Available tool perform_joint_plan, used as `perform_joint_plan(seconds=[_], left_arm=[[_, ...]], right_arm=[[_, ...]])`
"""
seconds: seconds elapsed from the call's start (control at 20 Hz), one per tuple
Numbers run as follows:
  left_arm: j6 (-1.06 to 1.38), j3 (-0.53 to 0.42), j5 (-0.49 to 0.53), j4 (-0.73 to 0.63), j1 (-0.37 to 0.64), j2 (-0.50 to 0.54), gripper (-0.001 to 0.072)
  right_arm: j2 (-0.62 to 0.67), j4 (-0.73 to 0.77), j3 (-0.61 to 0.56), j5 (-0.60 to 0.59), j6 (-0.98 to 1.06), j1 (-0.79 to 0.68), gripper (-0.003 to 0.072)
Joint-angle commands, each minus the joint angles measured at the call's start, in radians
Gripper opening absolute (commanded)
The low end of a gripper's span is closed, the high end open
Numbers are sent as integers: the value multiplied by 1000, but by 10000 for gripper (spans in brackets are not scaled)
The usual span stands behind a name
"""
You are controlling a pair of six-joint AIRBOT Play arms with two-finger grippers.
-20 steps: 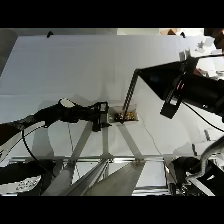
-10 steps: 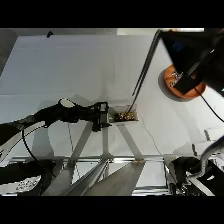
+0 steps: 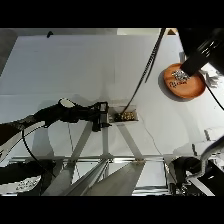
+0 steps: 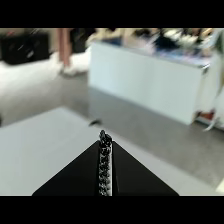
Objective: Fold the box and place the chain.
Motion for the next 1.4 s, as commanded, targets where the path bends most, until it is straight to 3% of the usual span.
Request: perform_joint_plan(seconds=[0.0, 0.2, 0.45, 0.95, 1.35], left_arm=[[0, 0, 0, 0, 0, 1, 212], [0, 0, 0, 0, 0, 1, 212], [0, 0, 0, 0, 0, 1, 212], [0, 0, 0, 0, 0, 1, 212], [0, 0, 0, 0, 0, 1, 212]], right_arm=[[2, 1, 5, 198, 53, -2, 23], [-11, -5, 1, 431, 118, -2, 22], [-20, -101, -47, 524, 199, -2, 22], [-154, -129, -171, 455, 217, 0, 22], [-154, -129, -399, 382, 217, 0, 23]])
